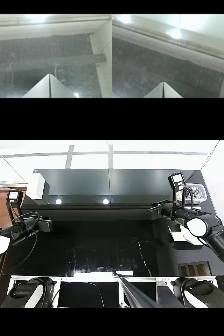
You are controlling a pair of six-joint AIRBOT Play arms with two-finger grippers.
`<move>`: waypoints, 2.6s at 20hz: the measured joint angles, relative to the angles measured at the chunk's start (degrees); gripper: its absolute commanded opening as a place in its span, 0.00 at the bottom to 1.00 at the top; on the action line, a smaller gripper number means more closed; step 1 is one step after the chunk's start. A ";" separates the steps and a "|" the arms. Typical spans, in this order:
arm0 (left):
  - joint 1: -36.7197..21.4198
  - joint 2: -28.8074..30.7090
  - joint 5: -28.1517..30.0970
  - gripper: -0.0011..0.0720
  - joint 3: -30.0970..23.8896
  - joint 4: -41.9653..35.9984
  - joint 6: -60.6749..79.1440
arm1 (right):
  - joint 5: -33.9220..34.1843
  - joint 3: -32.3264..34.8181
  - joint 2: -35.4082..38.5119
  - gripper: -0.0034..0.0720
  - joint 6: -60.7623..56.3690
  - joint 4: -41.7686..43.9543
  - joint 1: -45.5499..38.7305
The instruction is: Fold the box and place the chain.
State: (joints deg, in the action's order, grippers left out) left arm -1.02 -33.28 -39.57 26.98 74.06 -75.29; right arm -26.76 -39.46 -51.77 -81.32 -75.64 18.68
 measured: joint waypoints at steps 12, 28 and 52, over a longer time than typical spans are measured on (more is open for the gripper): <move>0.00 0.00 0.00 0.06 0.00 0.00 0.00 | 0.00 0.00 0.00 0.08 0.00 0.00 0.00; 0.85 -7.26 16.68 0.98 0.04 -10.93 0.00 | 18.86 -1.29 -6.10 0.99 -0.79 10.75 -3.78; 1.31 -17.84 -9.97 0.98 8.66 3.54 -15.13 | -42.71 -35.41 -40.52 0.93 29.46 -0.61 -69.79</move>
State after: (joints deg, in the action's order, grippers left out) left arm 0.30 -51.11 -49.54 35.64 77.60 -90.41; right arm -69.47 -74.87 -92.29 -51.86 -76.25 -51.11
